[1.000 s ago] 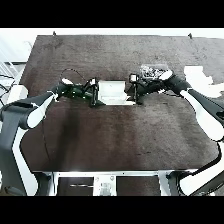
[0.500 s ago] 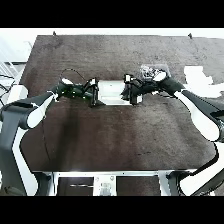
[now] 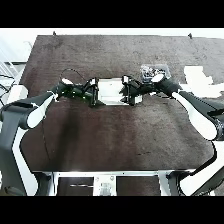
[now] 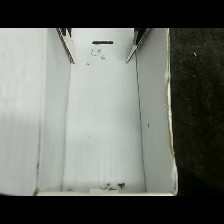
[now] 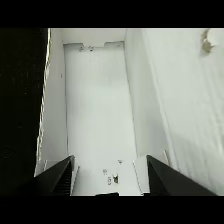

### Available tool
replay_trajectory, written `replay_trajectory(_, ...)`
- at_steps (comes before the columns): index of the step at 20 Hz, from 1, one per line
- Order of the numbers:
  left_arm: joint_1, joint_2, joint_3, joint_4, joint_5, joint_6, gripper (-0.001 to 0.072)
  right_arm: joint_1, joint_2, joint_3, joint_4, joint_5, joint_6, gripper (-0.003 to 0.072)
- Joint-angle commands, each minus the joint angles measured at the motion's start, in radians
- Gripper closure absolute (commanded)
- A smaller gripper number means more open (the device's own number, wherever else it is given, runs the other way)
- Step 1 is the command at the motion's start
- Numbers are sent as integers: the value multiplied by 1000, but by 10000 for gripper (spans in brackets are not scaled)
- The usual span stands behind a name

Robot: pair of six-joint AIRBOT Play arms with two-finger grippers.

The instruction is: Fold the box and place the chain.

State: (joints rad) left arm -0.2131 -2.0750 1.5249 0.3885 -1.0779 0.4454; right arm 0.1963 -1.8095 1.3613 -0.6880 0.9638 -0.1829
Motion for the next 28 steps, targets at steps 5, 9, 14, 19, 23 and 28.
replay_trajectory(5, 0, 0, 0, 0, 0, 0, 218, -18, 65, 2, -187, 109, 232, 684)
replay_trajectory(9, 0, 0, 0, 0, 0, 0, 217, -41, 159, 2, -237, 151, 383, 685)
replay_trajectory(14, 0, 0, 0, 0, 1, 0, 217, -123, 222, 2, -266, 152, 625, 685)
replay_trajectory(19, 0, 0, 0, 0, 0, 0, 217, -281, 224, 2, -259, 152, 1014, 685)
replay_trajectory(23, 0, 0, 0, 0, 0, 0, 218, -325, 180, -1, -256, 146, 1164, 686)
replay_trajectory(28, 0, 0, 0, 0, 0, 0, 218, -296, 31, 0, -145, 159, 1199, 686)
